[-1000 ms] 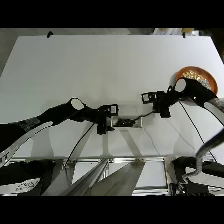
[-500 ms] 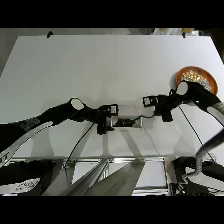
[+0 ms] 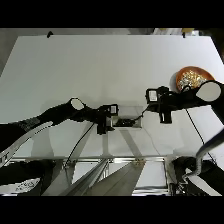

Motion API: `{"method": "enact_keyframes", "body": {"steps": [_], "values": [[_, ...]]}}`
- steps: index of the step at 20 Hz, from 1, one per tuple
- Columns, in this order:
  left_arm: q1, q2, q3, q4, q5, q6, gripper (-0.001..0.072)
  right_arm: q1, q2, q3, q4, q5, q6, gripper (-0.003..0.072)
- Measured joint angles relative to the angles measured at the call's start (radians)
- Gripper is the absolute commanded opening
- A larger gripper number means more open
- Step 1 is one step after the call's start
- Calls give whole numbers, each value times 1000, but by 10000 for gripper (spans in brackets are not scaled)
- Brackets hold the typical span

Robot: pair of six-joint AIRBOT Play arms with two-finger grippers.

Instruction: Fold the box and place the chain.

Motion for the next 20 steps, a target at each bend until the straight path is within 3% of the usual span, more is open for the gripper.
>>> {"method": "enact_keyframes", "body": {"steps": [10, 11, 13, 20], "values": [[0, 0, 0, 0, 0, 0, 362, 260, 46, -1, 75, -67, 102, 21], [0, 0, 0, 0, 0, 0, 362, 269, 41, -2, 76, -84, 115, 71], [0, 0, 0, 0, 0, 0, 362, 280, 31, -3, 75, -104, 128, 250], [0, 0, 0, 0, 0, 0, 362, 262, 40, -5, -77, -155, 145, 261]]}}
